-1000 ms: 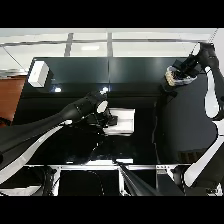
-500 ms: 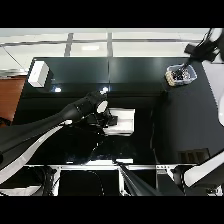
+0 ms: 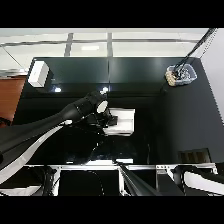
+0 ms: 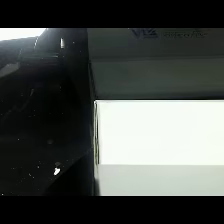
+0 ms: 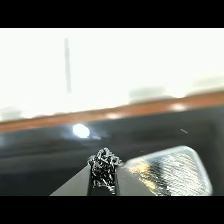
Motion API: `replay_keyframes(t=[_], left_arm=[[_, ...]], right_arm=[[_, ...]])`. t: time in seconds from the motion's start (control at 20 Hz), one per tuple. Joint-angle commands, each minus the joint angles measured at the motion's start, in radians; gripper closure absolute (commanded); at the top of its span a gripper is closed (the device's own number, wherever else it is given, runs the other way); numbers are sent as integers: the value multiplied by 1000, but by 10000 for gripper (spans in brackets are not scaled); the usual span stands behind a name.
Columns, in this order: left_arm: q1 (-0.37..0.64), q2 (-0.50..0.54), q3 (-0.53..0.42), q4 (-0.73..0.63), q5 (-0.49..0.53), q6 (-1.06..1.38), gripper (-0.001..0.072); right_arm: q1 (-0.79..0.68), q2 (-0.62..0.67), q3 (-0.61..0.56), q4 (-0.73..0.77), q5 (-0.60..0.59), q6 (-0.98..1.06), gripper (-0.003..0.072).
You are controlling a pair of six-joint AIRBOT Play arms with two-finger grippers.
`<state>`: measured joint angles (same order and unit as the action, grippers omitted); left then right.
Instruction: Fold the box and place the chain.
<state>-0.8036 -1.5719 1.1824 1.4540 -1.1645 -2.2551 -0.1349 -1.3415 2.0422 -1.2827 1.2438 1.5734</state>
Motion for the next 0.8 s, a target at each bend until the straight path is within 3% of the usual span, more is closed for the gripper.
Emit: replay_keyframes(t=[0.0, 0.25, 0.45, 0.6, 0.75], left_arm=[[0, 0, 0, 0, 4, 0, 681], [0, 0, 0, 0, 0, 0, 680], [0, 0, 0, 0, 0, 0, 681], [0, 0, 0, 0, 1, 0, 681], [0, 0, 0, 0, 2, 0, 681]], right_arm=[[29, 119, -2, 112, 79, -45, 668], [98, 222, -2, 129, 173, -64, 667], [163, 239, -14, 205, 438, -95, 666], [255, 259, -117, 218, 505, -109, 667], [359, 267, -252, 236, 471, -109, 666]])
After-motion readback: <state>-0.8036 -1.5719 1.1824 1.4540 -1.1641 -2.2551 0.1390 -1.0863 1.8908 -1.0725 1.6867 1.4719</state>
